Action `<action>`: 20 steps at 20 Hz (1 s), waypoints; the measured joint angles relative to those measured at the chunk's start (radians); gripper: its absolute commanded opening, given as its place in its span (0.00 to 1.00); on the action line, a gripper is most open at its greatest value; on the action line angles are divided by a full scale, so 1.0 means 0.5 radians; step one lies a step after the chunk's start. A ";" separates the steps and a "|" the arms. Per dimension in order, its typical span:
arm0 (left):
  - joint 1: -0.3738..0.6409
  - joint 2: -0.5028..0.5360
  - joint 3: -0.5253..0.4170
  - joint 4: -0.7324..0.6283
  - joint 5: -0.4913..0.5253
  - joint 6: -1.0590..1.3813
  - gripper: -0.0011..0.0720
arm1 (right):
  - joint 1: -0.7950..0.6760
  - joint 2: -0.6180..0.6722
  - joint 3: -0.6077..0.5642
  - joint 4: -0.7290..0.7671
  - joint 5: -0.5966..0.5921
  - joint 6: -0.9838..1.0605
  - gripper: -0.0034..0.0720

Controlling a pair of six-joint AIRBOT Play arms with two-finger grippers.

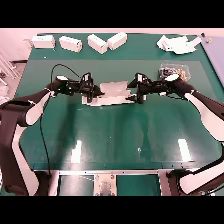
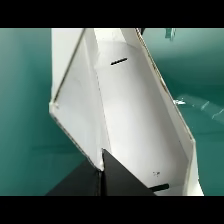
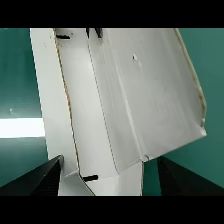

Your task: Fold the box and place the chain.

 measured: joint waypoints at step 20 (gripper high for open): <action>-0.002 0.001 0.000 0.001 -0.004 0.001 0.04 | 0.005 -0.217 0.052 0.008 0.256 -0.109 0.96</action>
